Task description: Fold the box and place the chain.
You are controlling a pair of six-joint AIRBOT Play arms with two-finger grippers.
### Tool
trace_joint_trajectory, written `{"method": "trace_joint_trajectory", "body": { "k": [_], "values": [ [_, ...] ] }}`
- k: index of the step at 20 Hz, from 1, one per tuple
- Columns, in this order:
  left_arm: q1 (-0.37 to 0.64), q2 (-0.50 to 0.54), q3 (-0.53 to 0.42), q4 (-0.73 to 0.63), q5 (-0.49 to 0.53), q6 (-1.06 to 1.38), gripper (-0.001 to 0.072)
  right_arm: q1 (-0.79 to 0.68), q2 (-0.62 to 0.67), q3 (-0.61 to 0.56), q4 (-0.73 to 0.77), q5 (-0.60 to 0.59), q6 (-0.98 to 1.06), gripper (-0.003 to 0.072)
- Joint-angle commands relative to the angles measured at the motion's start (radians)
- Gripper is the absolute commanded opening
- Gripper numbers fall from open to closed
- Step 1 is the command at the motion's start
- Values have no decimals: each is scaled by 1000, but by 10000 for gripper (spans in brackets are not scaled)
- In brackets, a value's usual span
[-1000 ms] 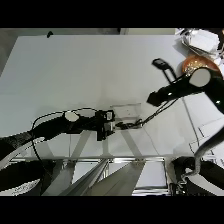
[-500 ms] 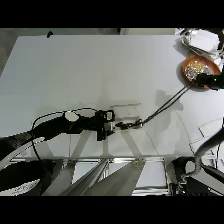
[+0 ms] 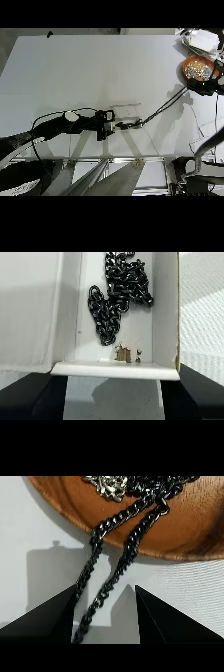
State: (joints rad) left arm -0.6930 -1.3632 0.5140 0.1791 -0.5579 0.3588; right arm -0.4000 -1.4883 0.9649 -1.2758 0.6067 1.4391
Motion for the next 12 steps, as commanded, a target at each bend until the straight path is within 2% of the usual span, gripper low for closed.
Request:
{"method": "trace_joint_trajectory", "body": {
  "k": [1, 7, 8, 10, 12],
  "values": [
    [0, 0, 0, 0, 0, 0, 252, -2, -54, 1, 27, -90, 0, 416],
    [0, 0, 0, 0, 0, 0, 252, -2, -58, 1, 27, -171, -8, 400],
    [0, 0, 0, 0, 0, 0, 252, -2, -58, 1, 27, -175, -8, 381],
    [0, 0, 0, 0, 0, 0, 252, -2, -58, 1, 27, -173, -7, 288],
    [0, 0, 0, 0, 0, 0, 252, -2, -58, 1, 28, -163, -7, 286]
  ]
}}
